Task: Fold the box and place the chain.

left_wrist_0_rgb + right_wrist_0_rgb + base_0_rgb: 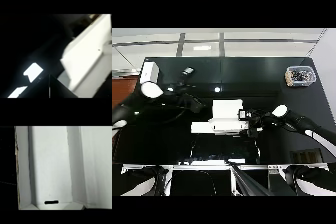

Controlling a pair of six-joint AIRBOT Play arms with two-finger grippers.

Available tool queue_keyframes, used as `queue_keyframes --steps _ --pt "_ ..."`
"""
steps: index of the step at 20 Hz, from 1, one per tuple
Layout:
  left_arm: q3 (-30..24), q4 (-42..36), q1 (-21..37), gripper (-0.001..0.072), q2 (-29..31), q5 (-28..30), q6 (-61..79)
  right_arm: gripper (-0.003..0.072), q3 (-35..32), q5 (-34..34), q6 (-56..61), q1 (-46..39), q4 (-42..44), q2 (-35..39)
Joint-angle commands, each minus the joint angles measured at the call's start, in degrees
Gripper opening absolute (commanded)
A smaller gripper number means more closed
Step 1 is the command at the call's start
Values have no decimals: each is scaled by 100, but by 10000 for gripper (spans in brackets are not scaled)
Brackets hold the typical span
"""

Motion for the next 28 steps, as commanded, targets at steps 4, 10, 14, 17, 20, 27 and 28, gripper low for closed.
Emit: queue_keyframes --steps 4,10,14,17,20,27,28 --pt "-752 -505 1093 29 590 -787 1268 162 7 22 -13 2 -9 -4" --pt "-1390 -31 -24 706 553 -186 4072 162 7 22 -13 2 -9 -4" --pt "-1419 483 -852 701 433 743 5123 162 7 22 -13 2 -9 -4" --pt "-1392 138 -922 694 -57 848 5128 161 7 22 -13 2 -9 -4" --pt "-1263 -262 -901 684 -426 603 5643 161 7 22 -13 2 -9 -4" --pt "-1263 -1016 -896 264 -435 212 5834 162 7 22 -13 2 -9 -4" --pt "-1263 -1040 -896 265 -442 251 5831 162 7 22 -13 2 -9 -4"
